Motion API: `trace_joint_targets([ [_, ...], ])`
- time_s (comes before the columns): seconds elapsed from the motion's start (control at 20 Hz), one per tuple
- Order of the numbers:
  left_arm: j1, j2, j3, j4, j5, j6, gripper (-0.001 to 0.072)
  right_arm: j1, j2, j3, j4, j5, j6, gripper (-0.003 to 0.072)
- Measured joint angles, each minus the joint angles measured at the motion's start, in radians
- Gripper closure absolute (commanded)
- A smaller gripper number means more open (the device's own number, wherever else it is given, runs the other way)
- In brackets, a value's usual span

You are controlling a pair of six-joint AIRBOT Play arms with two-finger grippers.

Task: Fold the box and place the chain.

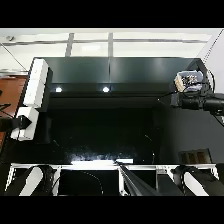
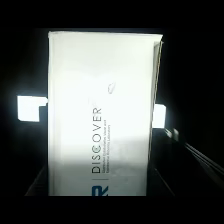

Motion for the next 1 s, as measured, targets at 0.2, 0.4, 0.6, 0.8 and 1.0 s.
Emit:
trace_joint_targets([
  [0.2, 0.035, -0.047, -0.002, 0.001, 0.125, 0.084, 0.0371, 0.0, 0.0, 0.0, 0.0, -0.003, 0.023, 0.0646],
  [0.4, 0.032, -0.103, -0.002, -0.039, 0.194, 0.133, 0.037, 0.0, 0.0, 0.0, 0.0, -0.026, 0.052, 0.0646],
  [0.6, 0.009, -0.136, -0.002, -0.063, 0.235, 0.153, 0.0369, 0.0, 0.0, 0.0, 0.0, -0.039, 0.075, 0.0646],
  [0.8, -0.007, -0.17, -0.001, -0.089, 0.251, 0.159, 0.0187, 0.0, 0.0, 0.0, 0.0, -0.043, 0.084, 0.0646],
  [1.0, -0.012, -0.184, 0.005, -0.119, 0.27, 0.158, -0.001, 0.0, 0.0, 0.0, 0.0, -0.044, 0.088, 0.0646],
])
